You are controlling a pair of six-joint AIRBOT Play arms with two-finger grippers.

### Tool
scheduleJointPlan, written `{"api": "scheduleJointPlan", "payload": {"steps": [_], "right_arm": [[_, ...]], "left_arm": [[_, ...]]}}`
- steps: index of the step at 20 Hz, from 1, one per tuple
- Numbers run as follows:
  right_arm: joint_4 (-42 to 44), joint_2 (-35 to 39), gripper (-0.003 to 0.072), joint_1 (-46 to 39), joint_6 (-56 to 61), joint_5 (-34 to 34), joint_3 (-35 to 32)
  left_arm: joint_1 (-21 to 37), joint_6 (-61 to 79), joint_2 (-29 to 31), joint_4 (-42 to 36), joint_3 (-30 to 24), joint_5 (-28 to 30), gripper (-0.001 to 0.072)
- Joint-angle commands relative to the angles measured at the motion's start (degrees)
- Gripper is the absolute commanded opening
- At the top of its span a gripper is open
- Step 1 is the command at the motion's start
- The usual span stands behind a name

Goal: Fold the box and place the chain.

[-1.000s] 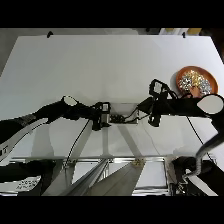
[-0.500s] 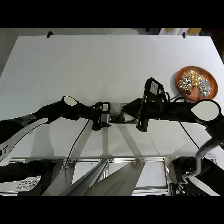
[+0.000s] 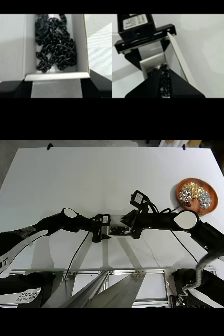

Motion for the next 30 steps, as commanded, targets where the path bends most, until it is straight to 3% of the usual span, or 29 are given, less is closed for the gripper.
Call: {"api": "scheduleJointPlan", "payload": {"steps": [1, 4, 7, 9, 10, 12, 14, 16, 23, 28, 29, 30], "right_arm": [[-1.6, 0.1, 0.0126, -2.6, 0.7, 1.9, 1.0], [-3.4, 1.6, 0.0121, -8.5, -1.8, 9.5, 1.9], [-14.8, 2.0, 0.01, -12.7, -3.1, 16.6, 1.8], [-20.2, 1.9, 0.0086, -14.4, -6.2, 16.5, 0.0], [-20.7, 1.8, 0.0048, -15.1, -9.8, 15.4, -1.7], [-20.6, 0.7, 0.0049, -15.6, -16.8, 12.3, -4.9], [-20.2, -1.9, 0.0084, -15.5, -19.4, 11.7, -6.0], [-17.7, -5.2, 0.0234, -15.5, -19.9, 10.8, -6.0], [-12.4, -13.0, 0.024, -12.3, -30.6, 10.0, -5.9], [-8.2, -13.6, 0.0136, -12.3, -32.5, 8.5, -5.9], [-8.4, -13.6, 0.0041, -12.3, -32.5, 8.4, -5.9], [-8.9, -13.6, 0.0021, -12.3, -32.3, 8.6, -5.9]], "left_arm": [[0.0, 0.0, 0.0, 0.0, 0.0, 0.0, 0.0153], [0.0, 0.0, 0.0, 0.0, 0.0, 0.0, 0.0153], [0.0, 0.0, 0.0, 0.0, 0.0, 0.0, 0.0153], [0.0, 0.0, 0.0, 0.0, 0.0, 0.0, 0.0153], [0.0, 0.0, 0.0, 0.0, 0.0, 0.0, 0.0153], [0.0, 0.0, 0.0, 0.0, 0.0, 0.0, 0.0153], [0.0, 0.0, 0.0, 0.0, 0.0, 0.0, 0.0153], [0.0, 0.0, 0.0, 0.0, 0.0, 0.0, 0.0153], [0.0, 0.0, 0.0, 0.0, 0.0, 0.0, 0.0153], [0.0, 0.0, 0.0, 0.0, 0.0, 0.0, 0.0153], [0.0, 0.0, 0.0, 0.0, 0.0, 0.0, 0.0153], [0.0, 0.0, 0.0, 0.0, 0.0, 0.0, 0.0153]]}}
